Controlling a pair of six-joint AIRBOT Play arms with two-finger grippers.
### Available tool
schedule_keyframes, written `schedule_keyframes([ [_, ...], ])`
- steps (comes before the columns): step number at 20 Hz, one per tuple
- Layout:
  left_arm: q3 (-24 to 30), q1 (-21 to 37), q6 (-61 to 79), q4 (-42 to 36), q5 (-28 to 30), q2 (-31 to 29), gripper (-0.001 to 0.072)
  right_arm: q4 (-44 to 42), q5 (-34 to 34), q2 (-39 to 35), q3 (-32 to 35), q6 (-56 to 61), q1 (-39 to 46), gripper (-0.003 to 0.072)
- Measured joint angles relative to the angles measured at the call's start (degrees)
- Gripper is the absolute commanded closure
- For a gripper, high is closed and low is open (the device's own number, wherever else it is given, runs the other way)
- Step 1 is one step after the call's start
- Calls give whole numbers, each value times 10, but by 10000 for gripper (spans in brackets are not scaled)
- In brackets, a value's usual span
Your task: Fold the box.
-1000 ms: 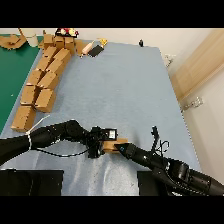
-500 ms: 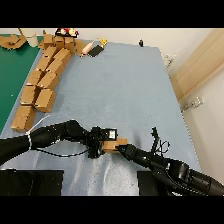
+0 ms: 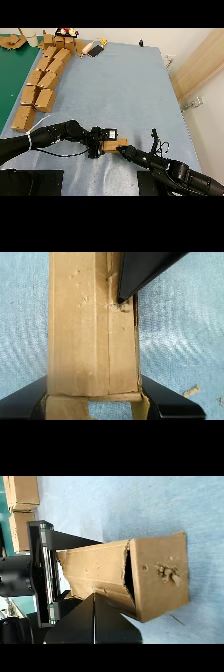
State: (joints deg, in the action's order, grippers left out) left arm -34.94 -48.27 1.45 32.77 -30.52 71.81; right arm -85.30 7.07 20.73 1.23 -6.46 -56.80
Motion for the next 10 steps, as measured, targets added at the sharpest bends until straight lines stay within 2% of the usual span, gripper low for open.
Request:
schedule_keyframes([
  [7, 0, 0, 0, 0, 0, 0, 200, 0, 14, -2, -4, 0, 0, 687],
  [10, 0, 0, 0, 0, 0, 0, 200, 39, 35, -25, -41, -1, 0, 688],
])
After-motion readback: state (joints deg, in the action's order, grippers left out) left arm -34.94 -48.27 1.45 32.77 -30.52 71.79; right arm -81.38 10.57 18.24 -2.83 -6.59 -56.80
